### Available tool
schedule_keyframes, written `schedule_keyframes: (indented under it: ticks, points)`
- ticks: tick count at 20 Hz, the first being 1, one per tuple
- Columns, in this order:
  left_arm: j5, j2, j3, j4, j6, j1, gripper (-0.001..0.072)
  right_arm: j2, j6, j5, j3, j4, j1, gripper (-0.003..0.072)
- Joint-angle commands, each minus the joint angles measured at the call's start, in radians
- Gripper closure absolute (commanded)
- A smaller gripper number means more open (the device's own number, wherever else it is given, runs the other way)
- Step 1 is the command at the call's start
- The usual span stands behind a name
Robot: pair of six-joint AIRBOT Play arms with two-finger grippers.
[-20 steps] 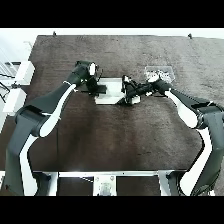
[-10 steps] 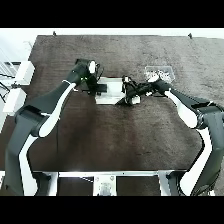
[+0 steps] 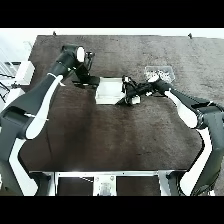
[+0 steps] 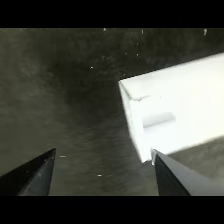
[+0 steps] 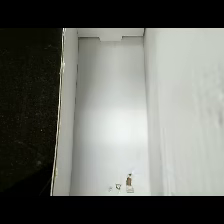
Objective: Fold the box and place the chain.
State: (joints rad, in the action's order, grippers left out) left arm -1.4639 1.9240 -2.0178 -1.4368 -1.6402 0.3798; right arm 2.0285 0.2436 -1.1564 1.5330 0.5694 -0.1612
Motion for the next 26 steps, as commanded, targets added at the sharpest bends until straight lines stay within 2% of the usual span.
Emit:
schedule_keyframes:
  ticks: [1, 4, 8, 10, 13, 16, 20, 21, 24, 26]
  points:
    - [-0.022, -0.031, 0.0, 0.086, 0.411, -0.048, -0.0011, 0.0, 0.0, -0.001, 0.0, -0.001, 0.0, 0.0211]
    - [-0.006, -0.031, 0.002, 0.163, 0.725, -0.084, -0.0011, 0.0, 0.0, -0.001, 0.0, 0.0, 0.0, 0.0211]
    - [-0.027, -0.031, 0.002, 0.475, 1.056, -0.174, -0.0011, 0.0, 0.0, -0.001, 0.0, -0.001, 0.0, 0.0211]
    - [-0.034, -0.031, 0.008, 0.56, 1.137, -0.224, -0.0011, 0.0, 0.0, -0.001, 0.0, -0.001, 0.0, 0.0211]
    - [0.002, -0.025, 0.076, 0.615, 1.294, -0.265, -0.0011, 0.0, 0.0, -0.001, 0.0, 0.0, 0.0, 0.0212]
    - [0.034, -0.019, 0.148, 0.587, 1.388, -0.265, -0.0011, 0.0, 0.0, -0.001, 0.0, -0.001, 0.0, 0.0211]
    - [0.069, -0.019, 0.152, 0.634, 1.402, -0.265, -0.0011, 0.0, 0.0, -0.001, 0.0, -0.001, 0.0, 0.0212]
    - [0.083, -0.019, 0.166, 0.634, 1.472, -0.266, -0.0011, 0.0, 0.0, -0.001, 0.0, -0.001, 0.0, 0.0211]
    - [0.154, -0.019, 0.27, 0.721, 1.747, -0.265, -0.0011, 0.0, 0.0, -0.001, 0.0, -0.001, 0.0, 0.0211]
    - [0.256, -0.019, 0.354, 0.799, 1.862, -0.265, -0.0011, 0.0, 0.0, -0.001, 0.0, 0.0, 0.0, 0.0212]
